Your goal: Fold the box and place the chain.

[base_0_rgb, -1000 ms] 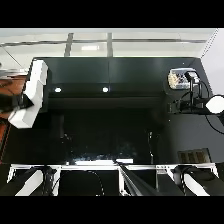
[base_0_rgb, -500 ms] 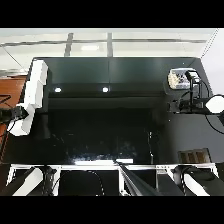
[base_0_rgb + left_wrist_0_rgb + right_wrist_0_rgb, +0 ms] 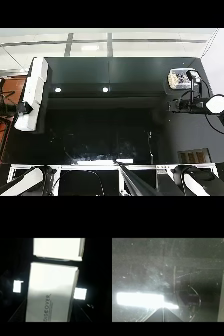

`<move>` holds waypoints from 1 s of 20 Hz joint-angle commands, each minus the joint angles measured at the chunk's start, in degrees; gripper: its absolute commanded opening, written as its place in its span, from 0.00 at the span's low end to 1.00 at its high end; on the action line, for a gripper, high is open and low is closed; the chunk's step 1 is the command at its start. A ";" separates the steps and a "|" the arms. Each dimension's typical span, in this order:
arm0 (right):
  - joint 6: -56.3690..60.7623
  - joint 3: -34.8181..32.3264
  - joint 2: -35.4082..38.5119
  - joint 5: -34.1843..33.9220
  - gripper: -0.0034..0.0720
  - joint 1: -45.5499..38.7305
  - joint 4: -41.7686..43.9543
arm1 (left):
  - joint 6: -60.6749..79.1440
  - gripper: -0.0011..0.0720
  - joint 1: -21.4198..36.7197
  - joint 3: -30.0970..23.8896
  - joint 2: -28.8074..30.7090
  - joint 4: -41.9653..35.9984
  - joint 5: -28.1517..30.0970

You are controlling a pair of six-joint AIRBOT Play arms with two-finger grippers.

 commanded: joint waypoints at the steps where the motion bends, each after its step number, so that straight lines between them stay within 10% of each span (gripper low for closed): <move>1: 0.17 -0.02 0.00 -0.28 0.07 0.00 0.50 | 0.68 0.99 -0.87 4.13 -0.90 0.07 -0.11; 5: -4.02 0.00 0.00 -1.42 0.07 0.02 4.02 | -1.01 0.93 -5.68 17.99 0.46 -3.26 -10.27; 8: -13.79 0.00 0.00 -2.78 0.07 2.19 12.39 | -5.27 0.05 -12.26 24.41 3.85 -4.87 -15.41; 11: -15.04 -0.02 -0.04 -6.99 0.07 7.32 12.04 | -5.27 0.05 -19.69 19.54 10.95 -13.18 -12.76; 16: -16.83 -2.05 -1.64 -17.42 0.07 11.23 8.15 | -5.29 0.05 -32.13 -10.29 27.91 -10.64 11.69; 20: -16.83 -4.04 -2.36 -17.79 0.07 11.10 6.03 | -5.27 0.05 -31.41 -18.84 31.19 -10.32 12.44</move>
